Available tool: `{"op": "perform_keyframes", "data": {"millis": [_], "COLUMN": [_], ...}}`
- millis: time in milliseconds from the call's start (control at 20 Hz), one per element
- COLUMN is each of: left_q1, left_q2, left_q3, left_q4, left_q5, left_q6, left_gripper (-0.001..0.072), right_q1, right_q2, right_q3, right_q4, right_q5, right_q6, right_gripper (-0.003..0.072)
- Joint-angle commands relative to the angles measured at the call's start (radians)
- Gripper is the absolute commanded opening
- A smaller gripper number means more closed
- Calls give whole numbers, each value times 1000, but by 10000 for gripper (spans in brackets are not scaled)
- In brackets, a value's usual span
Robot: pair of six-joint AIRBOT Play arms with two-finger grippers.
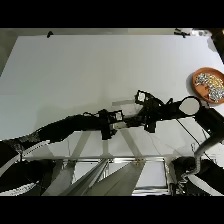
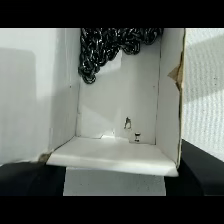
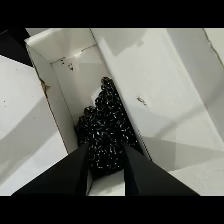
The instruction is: Fold the box and place the chain.
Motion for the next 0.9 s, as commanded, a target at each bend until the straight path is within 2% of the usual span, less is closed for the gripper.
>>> {"op": "perform_keyframes", "data": {"millis": [0,100,250,400,550,650,750,850], "left_q1": [0,0,0,0,0,0,0,0], "left_q2": [0,0,0,0,0,0,0,0], "left_q3": [0,0,0,0,0,0,0,0], "left_q4": [0,0,0,0,0,0,0,0], "left_q5": [0,0,0,0,0,0,0,0], "left_q6": [0,0,0,0,0,0,0,0], "left_gripper": [257,257,257,257,257,257,257,257], "right_q1": [0,-13,-119,-223,-268,-249,-227,-212], "right_q2": [-10,5,15,15,9,-17,-45,-66], "right_q3": [1,2,2,2,2,2,2,2], "right_q4": [-10,-37,-59,-42,-95,-96,-113,-118], "right_q5": [-8,7,95,69,22,-15,-24,-35], "right_q6": [3,56,110,179,216,46,-225,-379], "right_gripper": [238,236,226,216,216,216,216,218]}}
